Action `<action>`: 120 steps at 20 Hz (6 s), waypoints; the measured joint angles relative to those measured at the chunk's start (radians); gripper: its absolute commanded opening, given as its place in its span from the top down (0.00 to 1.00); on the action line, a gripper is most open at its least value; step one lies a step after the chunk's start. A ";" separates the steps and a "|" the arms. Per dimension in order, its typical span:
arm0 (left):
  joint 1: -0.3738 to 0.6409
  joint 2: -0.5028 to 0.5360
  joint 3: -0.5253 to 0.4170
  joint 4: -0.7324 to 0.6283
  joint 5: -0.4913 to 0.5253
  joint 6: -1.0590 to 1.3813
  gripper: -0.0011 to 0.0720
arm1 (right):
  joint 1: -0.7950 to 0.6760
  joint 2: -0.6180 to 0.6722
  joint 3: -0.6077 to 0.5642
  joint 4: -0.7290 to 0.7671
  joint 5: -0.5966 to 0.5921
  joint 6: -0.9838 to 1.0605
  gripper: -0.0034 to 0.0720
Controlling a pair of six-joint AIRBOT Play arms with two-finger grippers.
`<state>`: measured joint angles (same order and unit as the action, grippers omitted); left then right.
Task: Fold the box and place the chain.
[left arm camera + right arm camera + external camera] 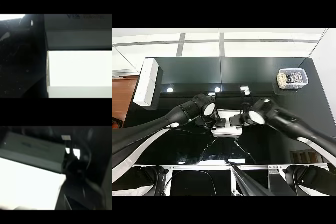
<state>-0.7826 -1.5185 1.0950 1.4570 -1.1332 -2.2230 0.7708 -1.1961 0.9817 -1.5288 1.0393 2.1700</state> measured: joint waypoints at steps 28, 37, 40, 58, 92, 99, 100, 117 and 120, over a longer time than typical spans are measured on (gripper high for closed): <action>0.008 0.000 0.000 0.000 -0.003 -0.006 0.95 | -0.910 -0.593 0.606 -0.196 -0.207 -0.181 0.01; 0.008 0.000 0.000 0.000 -0.004 -0.006 0.95 | -0.936 -0.705 0.710 -0.228 -0.166 -0.224 0.01; 0.008 0.000 0.000 0.000 -0.004 -0.006 0.95 | -0.940 -0.711 0.713 -0.225 -0.177 -0.229 0.01; 0.008 0.000 0.000 -0.004 -0.026 -0.006 0.95 | -0.950 -0.607 0.723 -0.179 -0.006 -0.336 0.94; 0.008 0.000 0.000 -0.004 -0.031 -0.006 0.95 | -0.422 0.201 -0.213 0.969 -0.022 -0.911 0.94; 0.008 0.000 0.000 -0.004 -0.031 -0.006 0.95 | -0.356 0.109 -0.222 0.991 -0.111 -0.890 0.93; 0.008 0.000 0.000 -0.004 -0.030 -0.006 0.95 | -0.352 0.100 -0.223 0.992 -0.115 -0.889 0.90; 0.007 0.000 0.000 -0.010 -0.004 -0.006 0.95 | -0.665 0.248 -0.209 0.577 0.201 -0.870 0.60; 0.008 0.000 0.002 -0.022 0.010 -0.006 0.94 | -0.683 0.272 -0.209 0.576 0.188 -0.867 0.60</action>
<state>-0.7746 -1.5185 1.0966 1.4349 -1.1233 -2.2295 0.0875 -0.9241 0.7727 -0.9531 1.2278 1.3033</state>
